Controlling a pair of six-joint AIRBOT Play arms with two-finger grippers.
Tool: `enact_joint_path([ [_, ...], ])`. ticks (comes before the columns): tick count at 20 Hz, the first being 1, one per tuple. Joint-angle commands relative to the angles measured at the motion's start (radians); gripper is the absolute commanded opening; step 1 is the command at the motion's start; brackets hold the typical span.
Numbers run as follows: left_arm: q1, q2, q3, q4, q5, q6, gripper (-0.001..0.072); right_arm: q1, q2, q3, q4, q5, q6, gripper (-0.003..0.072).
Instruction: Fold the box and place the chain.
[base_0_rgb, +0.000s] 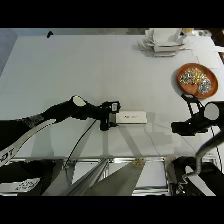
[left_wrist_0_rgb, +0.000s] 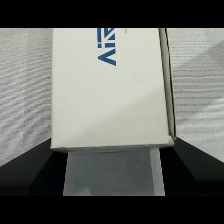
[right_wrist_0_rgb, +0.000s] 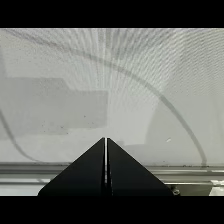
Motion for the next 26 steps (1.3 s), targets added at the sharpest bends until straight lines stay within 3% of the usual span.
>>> enact_joint_path([
  [1,0.000,0.001,0.000,0.000,0.000,0.000,0.0205,-0.001,0.001,-0.001,0.001,0.001,0.006,0.0017],
  [5,0.000,0.001,0.000,0.000,-0.020,-0.015,0.0185,-0.001,0.001,-0.001,0.001,0.001,0.006,0.0017],
  [7,0.010,0.018,0.000,0.003,-0.017,-0.049,0.0006,-0.001,0.001,-0.001,0.001,0.001,0.006,0.0017],
  [10,0.059,0.116,0.000,0.010,-0.018,-0.224,0.0003,-0.001,0.001,-0.001,0.001,0.001,0.006,0.0017],
  [15,0.229,0.393,0.000,0.157,-0.016,-0.461,0.0002,-0.001,0.001,-0.001,0.001,0.001,0.005,0.0017],
  [21,0.526,0.685,0.000,0.575,-0.015,-0.936,0.0011,-0.001,0.001,-0.001,0.001,0.001,0.006,0.0017],
  [24,0.690,0.746,0.000,0.841,-0.039,-1.231,0.0014,-0.001,0.001,-0.001,0.001,0.001,0.005,0.0017],
  [26,0.797,0.729,-0.001,0.986,-0.092,-1.400,0.0080,-0.001,0.001,-0.001,0.001,0.001,0.006,0.0017],
])
